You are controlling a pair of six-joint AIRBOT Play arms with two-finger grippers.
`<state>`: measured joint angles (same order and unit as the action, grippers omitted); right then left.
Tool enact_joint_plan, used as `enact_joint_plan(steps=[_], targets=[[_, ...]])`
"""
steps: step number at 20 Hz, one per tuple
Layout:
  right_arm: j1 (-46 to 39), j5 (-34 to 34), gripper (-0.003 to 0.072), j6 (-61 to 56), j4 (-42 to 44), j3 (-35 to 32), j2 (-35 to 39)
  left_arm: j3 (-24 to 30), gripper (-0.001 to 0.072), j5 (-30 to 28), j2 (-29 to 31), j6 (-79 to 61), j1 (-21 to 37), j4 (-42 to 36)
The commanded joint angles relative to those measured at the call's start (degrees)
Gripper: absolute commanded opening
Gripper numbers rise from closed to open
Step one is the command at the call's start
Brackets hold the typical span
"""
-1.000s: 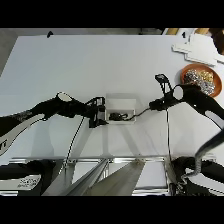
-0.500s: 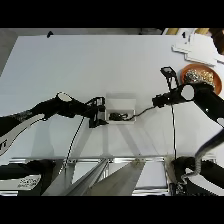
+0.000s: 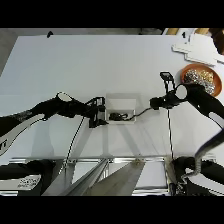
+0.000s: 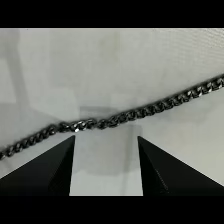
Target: Fold the box and place the chain.
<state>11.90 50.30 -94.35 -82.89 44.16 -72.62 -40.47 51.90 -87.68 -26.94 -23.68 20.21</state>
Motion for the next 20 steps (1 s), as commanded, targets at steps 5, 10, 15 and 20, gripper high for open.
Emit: enact_joint_plan(steps=[5,10,15,20], targets=[[0.0,-2.4,0.033,-1.44,-0.92,0.0,-1.62,-0.04,0.0151,0.0,0.0,-0.02,0.02,0.0],[0.0,-2.73,0.033,-1.66,-0.92,0.0,-3.06,-0.04,0.0151,0.0,0.0,0.0,0.02,0.0],[0.0,-4.68,0.0268,-1.62,-0.94,0.0,-3.37,-0.04,0.0151,0.0,0.0,0.0,0.02,0.0],[0.0,-4.55,0.0112,-0.59,-1.14,0.0,-4.83,-0.04,0.0151,0.0,0.0,0.0,0.02,0.0]])
